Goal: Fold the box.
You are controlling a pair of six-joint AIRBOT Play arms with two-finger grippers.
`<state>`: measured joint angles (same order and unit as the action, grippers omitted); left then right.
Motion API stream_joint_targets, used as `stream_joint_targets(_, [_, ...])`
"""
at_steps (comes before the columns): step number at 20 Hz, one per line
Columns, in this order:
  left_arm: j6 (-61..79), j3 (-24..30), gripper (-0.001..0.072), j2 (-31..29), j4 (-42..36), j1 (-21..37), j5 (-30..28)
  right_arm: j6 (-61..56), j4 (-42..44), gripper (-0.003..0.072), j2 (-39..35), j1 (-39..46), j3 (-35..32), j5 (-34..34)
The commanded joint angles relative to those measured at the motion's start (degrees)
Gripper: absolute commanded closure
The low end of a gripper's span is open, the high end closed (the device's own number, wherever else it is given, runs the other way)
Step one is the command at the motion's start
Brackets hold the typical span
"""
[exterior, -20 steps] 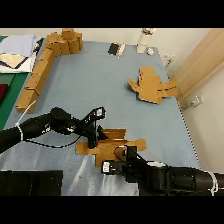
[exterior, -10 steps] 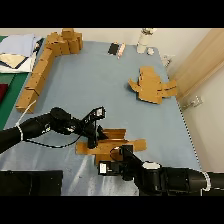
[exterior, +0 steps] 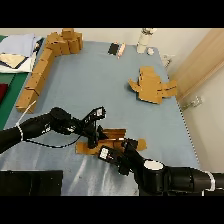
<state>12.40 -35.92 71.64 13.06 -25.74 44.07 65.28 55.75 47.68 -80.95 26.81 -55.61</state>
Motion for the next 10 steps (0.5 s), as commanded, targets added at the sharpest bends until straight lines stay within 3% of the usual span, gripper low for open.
stream_joint_targets(1, [0.0, 0.0, 0.0696, 0.0, 0.0, 0.0, 0.0, -3.8, -0.1, 0.0141, -0.3, -0.1, 0.6, -0.5])
stream_joint_targets(4, [0.0, 0.0, 0.0696, 0.0, 0.0, 0.0, 0.0, -3.8, -1.4, 0.013, -0.3, -0.1, 0.9, -0.4])
stream_joint_targets(5, [0.0, 0.0, 0.0696, 0.0, 0.0, 0.0, 0.0, -3.7, -0.3, -0.0034, -0.7, 0.0, 0.9, -1.9])
stream_joint_targets(10, [0.0, 0.0, 0.0696, 0.0, 0.0, 0.0, 0.0, -3.3, 5.8, -0.0034, -5.6, 4.5, 0.6, -2.8])
